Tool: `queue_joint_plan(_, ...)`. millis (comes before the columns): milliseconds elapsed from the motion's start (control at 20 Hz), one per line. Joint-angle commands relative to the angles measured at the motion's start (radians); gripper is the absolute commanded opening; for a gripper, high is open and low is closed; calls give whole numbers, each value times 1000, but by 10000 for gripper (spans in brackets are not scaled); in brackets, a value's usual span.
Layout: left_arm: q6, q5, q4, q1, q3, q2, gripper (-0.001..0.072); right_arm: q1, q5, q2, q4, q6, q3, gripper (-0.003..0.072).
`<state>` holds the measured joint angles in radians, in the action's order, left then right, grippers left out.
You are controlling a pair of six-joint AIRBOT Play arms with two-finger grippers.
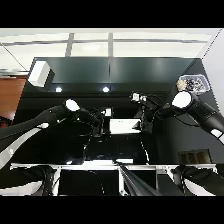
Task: Fold the box and place the chain.
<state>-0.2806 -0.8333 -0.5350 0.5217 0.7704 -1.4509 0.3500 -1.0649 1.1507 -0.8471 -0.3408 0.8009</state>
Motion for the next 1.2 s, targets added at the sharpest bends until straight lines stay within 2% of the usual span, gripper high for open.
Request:
queue_joint_plan(0, 0, -1, 0, 0, 0, -1, 398, 1, -8, -2, 5, -24, 5, 403)
queue_joint_plan(50, 0, -2, 0, 0, 0, -1, 398, 1, -9, -2, 4, -26, 4, 403)
queue_joint_plan(100, 0, -2, 0, 0, 0, -1, 398, 1, -9, -2, 4, -26, 4, 306)
queue_joint_plan(150, 0, -2, 0, 0, 0, -1, 398, 1, -7, -2, 4, -26, 4, 262)
queue_joint_plan(1150, 0, -2, 0, 0, 0, -1, 398, 1, -7, -1, 7, -29, -13, 263)
